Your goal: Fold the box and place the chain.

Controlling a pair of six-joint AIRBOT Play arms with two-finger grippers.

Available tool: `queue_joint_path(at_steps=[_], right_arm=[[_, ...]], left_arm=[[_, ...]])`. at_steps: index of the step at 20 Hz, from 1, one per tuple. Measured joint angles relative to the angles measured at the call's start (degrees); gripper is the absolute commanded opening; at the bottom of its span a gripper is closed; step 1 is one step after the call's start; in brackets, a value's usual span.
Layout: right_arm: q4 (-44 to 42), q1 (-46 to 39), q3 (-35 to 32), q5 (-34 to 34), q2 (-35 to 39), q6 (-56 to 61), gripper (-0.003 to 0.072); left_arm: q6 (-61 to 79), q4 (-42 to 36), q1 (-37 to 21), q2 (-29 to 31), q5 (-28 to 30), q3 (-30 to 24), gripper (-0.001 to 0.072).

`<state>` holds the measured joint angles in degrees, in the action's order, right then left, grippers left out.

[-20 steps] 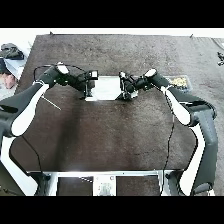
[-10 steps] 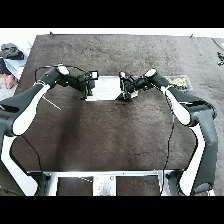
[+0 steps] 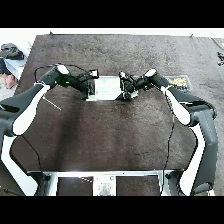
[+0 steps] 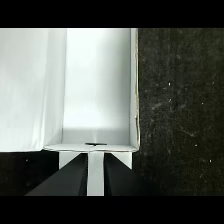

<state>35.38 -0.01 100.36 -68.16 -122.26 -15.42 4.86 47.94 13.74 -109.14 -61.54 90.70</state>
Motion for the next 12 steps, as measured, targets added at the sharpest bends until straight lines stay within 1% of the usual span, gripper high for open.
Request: queue_joint_path(at_steps=[4,5,12], right_arm=[[0.0,0.0,0.0,0.0,0.0,0.0,0.0375],[0.0,0.0,0.0,0.0,0.0,0.0,0.0375],[0.0,0.0,0.0,-0.1,0.0,0.0,0.0375]], left_arm=[[2.6,-3.3,0.0,-0.5,0.0,-0.1,0.0109],[3.1,-3.8,0.0,-1.0,0.0,-0.1,0.0134],[6.8,-8.0,0.0,-3.2,-0.3,-0.1,0.0137]])
